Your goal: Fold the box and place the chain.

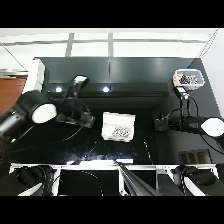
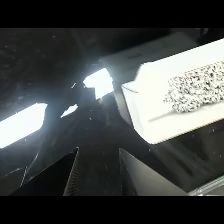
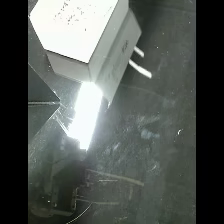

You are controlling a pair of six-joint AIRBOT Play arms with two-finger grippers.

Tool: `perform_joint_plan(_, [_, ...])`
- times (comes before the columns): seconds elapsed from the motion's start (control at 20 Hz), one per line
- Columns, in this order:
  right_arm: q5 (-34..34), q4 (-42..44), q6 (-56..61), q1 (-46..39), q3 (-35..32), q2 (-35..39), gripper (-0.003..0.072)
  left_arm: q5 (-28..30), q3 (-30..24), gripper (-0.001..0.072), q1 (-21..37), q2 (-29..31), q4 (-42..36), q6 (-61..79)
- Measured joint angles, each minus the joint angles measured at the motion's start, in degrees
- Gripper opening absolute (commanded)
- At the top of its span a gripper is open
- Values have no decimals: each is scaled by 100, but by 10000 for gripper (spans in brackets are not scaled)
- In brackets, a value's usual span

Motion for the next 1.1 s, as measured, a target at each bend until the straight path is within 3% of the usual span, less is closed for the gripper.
perform_joint_plan(0.15, [-24,0,0,0,0,0,10,1355,-1163,315,651,511,-1198,866])
perform_joint_plan(0.25, [-46,2,2,0,0,0,10,2122,-1816,319,1080,621,-2494,2035])
perform_joint_plan(0.3, [-61,0,4,0,0,0,10,2247,-2035,436,1250,616,-3167,2839])
perform_joint_plan(0.35, [-61,2,7,0,0,0,10,2181,-2208,648,1405,570,-3882,3842])
perform_joint_plan(0.4, [-68,2,7,0,2,0,10,1961,-2328,716,1515,494,-4413,4813])
perform_joint_plan(0.5, [-72,2,17,0,0,0,10,1453,-2483,715,1659,308,-5160,6756])
perform_joint_plan(0.65, [-79,2,26,0,0,0,10,1237,-2564,714,1757,24,-5375,8819])
perform_joint_plan(0.8, [-85,0,26,0,0,0,10,1209,-2509,714,1781,-293,-4944,10290])
perform_joint_plan(1.1, [-42,37,26,0,2,0,10,1311,-2142,714,1683,-1320,-4682,12032])
